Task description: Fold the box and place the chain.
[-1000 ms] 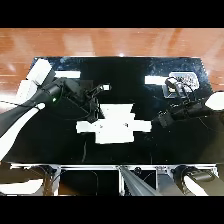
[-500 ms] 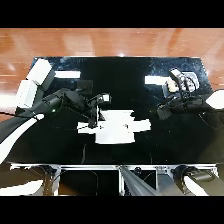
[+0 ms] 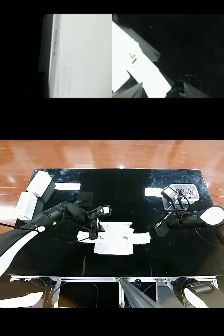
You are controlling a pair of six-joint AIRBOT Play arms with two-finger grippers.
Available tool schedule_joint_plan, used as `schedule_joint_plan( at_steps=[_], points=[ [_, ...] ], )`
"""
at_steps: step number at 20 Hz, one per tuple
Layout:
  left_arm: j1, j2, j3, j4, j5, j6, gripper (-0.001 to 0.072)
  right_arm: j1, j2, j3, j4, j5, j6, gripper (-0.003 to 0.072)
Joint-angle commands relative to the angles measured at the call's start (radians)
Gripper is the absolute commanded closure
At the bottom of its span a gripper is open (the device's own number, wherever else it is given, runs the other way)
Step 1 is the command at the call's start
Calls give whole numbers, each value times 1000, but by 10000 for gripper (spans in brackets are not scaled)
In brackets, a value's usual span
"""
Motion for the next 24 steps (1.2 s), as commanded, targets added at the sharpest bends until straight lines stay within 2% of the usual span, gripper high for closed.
schedule_joint_plan(
  at_steps=[1, 5, 7, 9, 10, 11, 15, 18, 24],
  points=[
    [-1, -1, 0, 5, 3, -8, 694, 10, -1, -12, 0, 79, -179, 109],
    [-1, -9, -1, 4, 59, -10, 695, 90, -6, -75, -6, 51, -208, 110],
    [-1, -15, -2, 4, 103, -10, 696, 153, -7, -126, -22, -51, -225, 109],
    [-1, -15, -1, 4, 89, -9, 696, 216, -13, -161, -24, -136, -259, 107],
    [-1, -15, -1, 5, 79, -9, 696, 243, -20, -168, -26, -150, -295, 41],
    [-1, -16, -1, 5, 70, -9, 696, 263, -29, -169, -30, -148, -340, 23],
    [-1, -16, -1, 3, 39, -9, 696, 289, -79, -169, -91, -146, -460, 24],
    [-1, -16, -1, 4, 40, -10, 695, 306, -112, -169, -81, -141, -514, 23],
    [-1, -16, -1, 5, 44, -9, 695, 460, -158, -172, -46, -224, -566, 23]
  ],
)
